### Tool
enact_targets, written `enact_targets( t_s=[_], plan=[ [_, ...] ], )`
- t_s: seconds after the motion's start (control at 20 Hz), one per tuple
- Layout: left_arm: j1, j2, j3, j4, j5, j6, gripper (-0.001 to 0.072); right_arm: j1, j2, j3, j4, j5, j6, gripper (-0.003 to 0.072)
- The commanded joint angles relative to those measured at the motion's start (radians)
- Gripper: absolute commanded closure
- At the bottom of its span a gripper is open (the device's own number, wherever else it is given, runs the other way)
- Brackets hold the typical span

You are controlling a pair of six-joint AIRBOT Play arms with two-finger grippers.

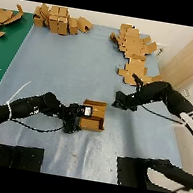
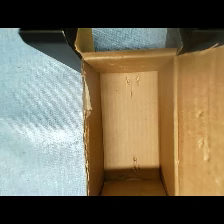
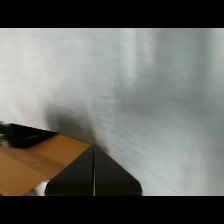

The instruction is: Fold the box.

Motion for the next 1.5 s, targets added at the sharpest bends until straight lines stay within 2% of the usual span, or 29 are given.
enact_targets(
  t_s=[0.0,0.2,0.55,0.65,1.0,1.25,1.45],
  plan=[
    [-0.001,0.0,0.001,0.0,0.0,0.0,0.0242,-0.164,-0.193,0.048,0.439,-0.163,-0.45,0.0685],
    [-0.001,0.0,0.001,0.0,0.0,0.0,0.0243,-0.07,-0.317,0.109,0.474,-0.182,-0.596,0.0685],
    [-0.001,0.0,0.001,0.0,0.0,0.0,0.0242,0.082,-0.319,0.101,0.465,-0.234,-0.754,0.0685],
    [-0.001,0.0,0.001,0.0,0.0,0.0,0.0242,0.121,-0.294,0.072,0.462,-0.218,-0.794,0.0684],
    [-0.001,0.0,0.001,0.0,0.0,0.0,0.0242,0.206,-0.024,-0.146,0.37,0.092,-0.94,0.0684],
    [-0.001,0.0,0.001,0.0,0.0,0.0,0.0242,0.336,0.126,-0.233,0.259,0.313,-0.941,0.0684],
    [-0.001,0.0,0.001,0.0,0.0,0.0,0.0242,0.441,0.224,-0.295,0.197,0.433,-0.94,0.0684]
  ],
)
